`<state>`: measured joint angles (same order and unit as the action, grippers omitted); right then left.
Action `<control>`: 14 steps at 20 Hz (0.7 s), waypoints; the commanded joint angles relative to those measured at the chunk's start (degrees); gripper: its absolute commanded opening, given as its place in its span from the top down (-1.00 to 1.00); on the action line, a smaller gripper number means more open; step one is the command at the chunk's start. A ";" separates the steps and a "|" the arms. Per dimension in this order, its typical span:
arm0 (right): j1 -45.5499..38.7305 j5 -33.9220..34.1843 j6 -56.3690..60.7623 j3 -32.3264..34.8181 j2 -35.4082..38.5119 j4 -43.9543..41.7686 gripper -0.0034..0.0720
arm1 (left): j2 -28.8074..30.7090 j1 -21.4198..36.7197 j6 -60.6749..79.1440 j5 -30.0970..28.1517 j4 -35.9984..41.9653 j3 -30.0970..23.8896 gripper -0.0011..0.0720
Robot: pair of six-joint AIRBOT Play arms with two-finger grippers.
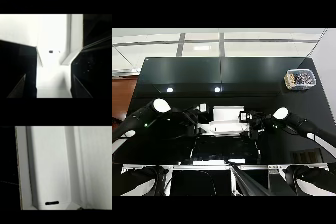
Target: Fold the box and place the chain.
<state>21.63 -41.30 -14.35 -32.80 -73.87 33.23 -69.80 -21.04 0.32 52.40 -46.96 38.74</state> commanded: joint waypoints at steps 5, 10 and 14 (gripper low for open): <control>0.04 -0.02 0.00 0.00 0.00 0.00 0.12 | -3.50 -2.75 4.42 -2.27 4.31 -0.24 -0.79; 0.04 -0.02 -0.02 0.00 0.00 0.00 0.12 | -3.50 -5.09 6.99 -2.78 7.45 -0.24 0.28; 0.04 0.00 0.00 0.00 0.00 0.00 0.12 | -3.58 -5.66 6.78 -2.69 8.57 -0.24 0.54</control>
